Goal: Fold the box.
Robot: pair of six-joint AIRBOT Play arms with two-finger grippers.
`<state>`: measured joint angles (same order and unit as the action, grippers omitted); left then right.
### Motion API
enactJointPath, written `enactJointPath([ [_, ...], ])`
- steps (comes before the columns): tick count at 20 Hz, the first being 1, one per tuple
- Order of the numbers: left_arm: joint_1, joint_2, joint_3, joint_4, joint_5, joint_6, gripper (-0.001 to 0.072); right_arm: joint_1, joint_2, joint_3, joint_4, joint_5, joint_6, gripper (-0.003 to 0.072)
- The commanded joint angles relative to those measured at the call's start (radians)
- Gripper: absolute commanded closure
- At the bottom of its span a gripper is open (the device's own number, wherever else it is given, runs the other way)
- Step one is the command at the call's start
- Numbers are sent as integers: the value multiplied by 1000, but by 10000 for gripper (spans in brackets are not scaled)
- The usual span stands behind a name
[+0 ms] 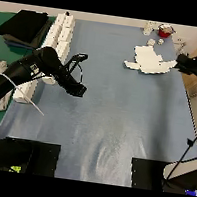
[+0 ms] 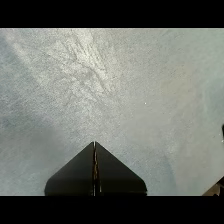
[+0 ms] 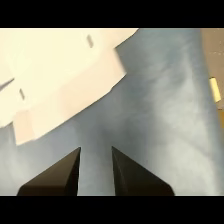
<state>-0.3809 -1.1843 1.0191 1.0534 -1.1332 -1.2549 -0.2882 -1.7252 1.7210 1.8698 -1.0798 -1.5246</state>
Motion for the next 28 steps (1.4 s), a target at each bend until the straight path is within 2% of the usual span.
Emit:
enactJointPath([
  [1, 0, -1, 0, 0, 0, 0, 696, -113, -244, 287, 141, -69, -14, 371],
  [4, 0, -1, 0, 0, 0, 0, 697, -116, -365, 360, 201, -60, -51, 372],
  [7, 0, -1, 0, 1, 0, 0, 696, -115, -432, 361, 317, -52, -109, 373],
  [8, 0, -1, 0, 0, 0, 0, 696, -112, -443, 361, 348, -51, -135, 396],
  [14, 0, -1, 0, 0, 0, 0, 696, -98, -451, 361, 378, -26, -170, 399],
  [19, 0, -1, 0, 0, 0, 0, 696, -96, -451, 361, 443, -43, -213, 555],
  [20, 0, -1, 0, 0, 0, 0, 696, -96, -451, 361, 475, -71, -223, 668],
  [25, 0, -1, 0, 0, 0, 0, 696, -82, -404, 346, 535, -204, -240, 687],
  [28, 0, -1, 0, 1, 0, 0, 696, -64, -297, 235, 535, -215, -238, 689],
])
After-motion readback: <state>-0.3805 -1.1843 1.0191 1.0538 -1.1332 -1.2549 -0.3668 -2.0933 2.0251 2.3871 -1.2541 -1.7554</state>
